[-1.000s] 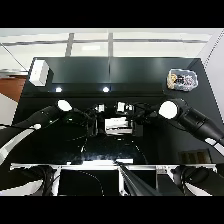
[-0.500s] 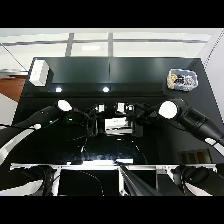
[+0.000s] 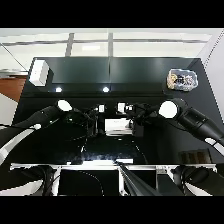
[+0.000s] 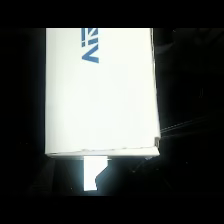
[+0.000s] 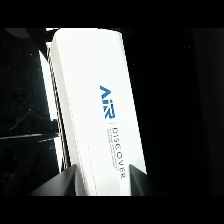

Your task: Fold the box and place the chain.

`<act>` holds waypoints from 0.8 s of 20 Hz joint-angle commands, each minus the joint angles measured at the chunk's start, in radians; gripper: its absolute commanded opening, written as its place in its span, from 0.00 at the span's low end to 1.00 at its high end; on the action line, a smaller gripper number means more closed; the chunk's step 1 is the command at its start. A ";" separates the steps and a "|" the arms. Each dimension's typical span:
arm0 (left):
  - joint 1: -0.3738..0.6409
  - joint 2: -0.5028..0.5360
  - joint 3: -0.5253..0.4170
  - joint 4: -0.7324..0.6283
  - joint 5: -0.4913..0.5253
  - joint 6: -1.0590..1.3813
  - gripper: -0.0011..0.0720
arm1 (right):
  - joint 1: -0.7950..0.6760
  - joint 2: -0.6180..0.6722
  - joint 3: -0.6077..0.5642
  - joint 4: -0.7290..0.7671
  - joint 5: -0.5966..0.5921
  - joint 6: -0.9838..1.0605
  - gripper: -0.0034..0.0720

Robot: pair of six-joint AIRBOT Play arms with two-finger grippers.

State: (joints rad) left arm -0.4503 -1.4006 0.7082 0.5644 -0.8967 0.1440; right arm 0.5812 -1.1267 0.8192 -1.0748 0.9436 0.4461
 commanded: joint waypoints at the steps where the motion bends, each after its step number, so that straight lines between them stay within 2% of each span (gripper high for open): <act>1: 0.000 0.000 0.000 0.000 0.003 0.000 0.57 | 0.000 0.000 0.000 0.000 0.019 0.003 0.33; 16: 0.000 0.000 0.000 0.000 0.003 0.000 0.57 | 0.000 -0.001 -0.022 0.005 0.014 0.008 0.34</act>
State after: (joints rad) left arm -0.4503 -1.4006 0.7082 0.5640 -0.8932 0.1444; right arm 0.5812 -1.1275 0.8024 -1.0702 0.9657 0.4530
